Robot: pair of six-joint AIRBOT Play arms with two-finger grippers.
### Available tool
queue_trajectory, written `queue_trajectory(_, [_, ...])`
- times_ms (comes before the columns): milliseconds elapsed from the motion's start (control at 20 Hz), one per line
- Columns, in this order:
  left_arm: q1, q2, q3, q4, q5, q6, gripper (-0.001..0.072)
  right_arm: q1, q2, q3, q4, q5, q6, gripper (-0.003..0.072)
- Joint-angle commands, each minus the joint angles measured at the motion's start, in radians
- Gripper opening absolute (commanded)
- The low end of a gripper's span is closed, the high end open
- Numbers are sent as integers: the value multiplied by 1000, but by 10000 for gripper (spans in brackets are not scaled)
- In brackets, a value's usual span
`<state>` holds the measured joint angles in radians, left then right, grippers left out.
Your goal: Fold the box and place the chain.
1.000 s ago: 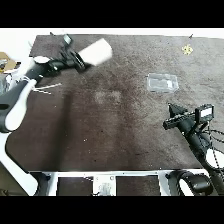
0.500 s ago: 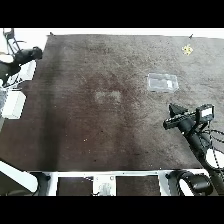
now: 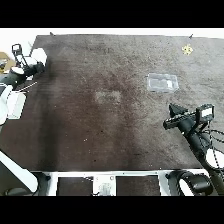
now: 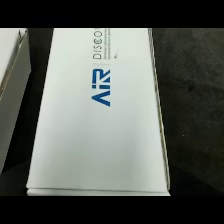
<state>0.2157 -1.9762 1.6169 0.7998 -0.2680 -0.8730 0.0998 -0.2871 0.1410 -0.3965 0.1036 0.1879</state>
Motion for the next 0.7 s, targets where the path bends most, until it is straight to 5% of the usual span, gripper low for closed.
queue_trajectory(0, [1,-34,0,9,26,-6,6,1,0,-1,0,0,0,3])
queue_trajectory(250, [1,-40,0,9,50,20,8,1,0,-1,0,0,0,3])
queue_trajectory(300, [1,-40,0,9,47,55,100,1,0,-1,0,0,0,3])
queue_trajectory(350, [1,-40,0,9,41,109,533,1,0,-1,0,1,0,3])
queue_trajectory(400, [1,-40,0,8,42,130,720,1,0,-1,0,1,0,3])
queue_trajectory(650, [2,3,7,6,6,132,720,1,0,-1,0,1,0,2])
